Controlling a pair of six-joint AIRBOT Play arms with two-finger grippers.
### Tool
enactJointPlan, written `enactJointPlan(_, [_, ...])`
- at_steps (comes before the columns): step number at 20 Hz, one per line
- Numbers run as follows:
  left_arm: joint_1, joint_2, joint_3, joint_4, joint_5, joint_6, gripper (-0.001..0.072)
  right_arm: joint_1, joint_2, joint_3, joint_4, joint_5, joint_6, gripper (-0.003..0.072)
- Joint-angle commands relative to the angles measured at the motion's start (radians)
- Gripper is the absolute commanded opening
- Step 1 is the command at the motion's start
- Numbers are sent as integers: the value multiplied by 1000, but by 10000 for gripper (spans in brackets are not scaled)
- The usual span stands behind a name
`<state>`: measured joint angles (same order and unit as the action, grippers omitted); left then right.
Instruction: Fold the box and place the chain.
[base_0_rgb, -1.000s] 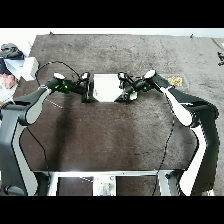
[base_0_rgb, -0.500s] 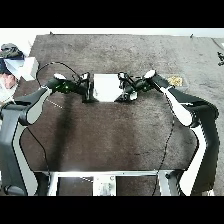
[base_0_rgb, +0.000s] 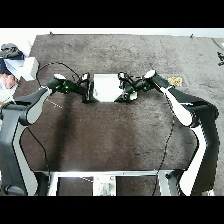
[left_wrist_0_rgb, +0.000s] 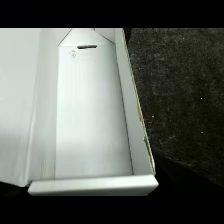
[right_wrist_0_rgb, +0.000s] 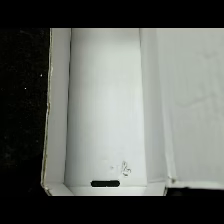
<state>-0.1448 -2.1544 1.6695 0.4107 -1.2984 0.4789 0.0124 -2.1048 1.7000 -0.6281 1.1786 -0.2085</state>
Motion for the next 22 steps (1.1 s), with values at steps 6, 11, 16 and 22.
enactJointPlan(6, [0, -10, 0, -23, 27, 1, 719, 0, 0, 0, 0, 0, 0, 541])
enactJointPlan(11, [0, -10, 0, -14, 24, 1, 536, 0, 0, 0, 0, 0, 0, 541])
enactJointPlan(16, [0, -11, 0, 50, 24, 1, 414, 0, 0, 0, 0, 0, 0, 541])
enactJointPlan(22, [0, -11, 0, 37, 27, 1, 416, 1, 0, 0, 0, 0, 0, 541])
